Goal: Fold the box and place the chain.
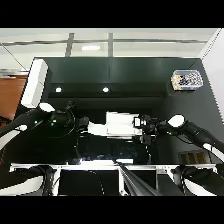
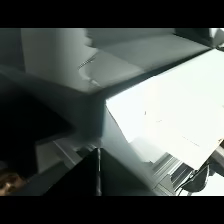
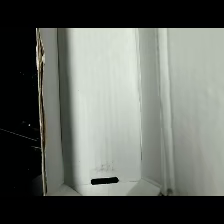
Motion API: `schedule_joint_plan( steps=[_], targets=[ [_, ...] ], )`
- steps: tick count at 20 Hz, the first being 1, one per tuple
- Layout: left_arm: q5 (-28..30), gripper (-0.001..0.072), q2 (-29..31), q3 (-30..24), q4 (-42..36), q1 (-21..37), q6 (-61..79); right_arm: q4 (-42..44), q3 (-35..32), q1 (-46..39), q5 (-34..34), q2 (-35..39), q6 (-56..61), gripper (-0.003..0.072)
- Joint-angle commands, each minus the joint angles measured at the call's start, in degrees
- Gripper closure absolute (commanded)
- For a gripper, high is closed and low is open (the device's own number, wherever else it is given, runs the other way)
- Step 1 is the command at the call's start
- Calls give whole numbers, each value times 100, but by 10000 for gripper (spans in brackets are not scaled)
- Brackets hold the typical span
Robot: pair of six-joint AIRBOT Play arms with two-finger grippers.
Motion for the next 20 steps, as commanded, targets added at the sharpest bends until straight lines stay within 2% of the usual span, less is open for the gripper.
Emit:
schedule_joint_plan(
  steps=[1,2,3,8,13,17,20],
  targets=[
    [-31,451,-90,157,-282,-243,597,2,-2,4,2,-2,2,561],
    [-44,176,-90,203,-278,-214,599,2,-2,4,2,-2,2,561],
    [-72,65,-90,260,-269,-188,599,2,-2,4,2,-2,0,561],
    [-457,65,-87,697,-267,-273,599,2,-2,4,2,-2,2,561],
    [-431,72,-87,1108,-146,-894,295,2,-2,4,2,-2,2,562],
    [-365,83,-87,1523,516,-1388,-756,2,-2,4,-2,-2,2,562],
    [-363,115,-87,1784,1423,-1655,-1880,2,-2,4,-2,-2,2,561]
  ],
)
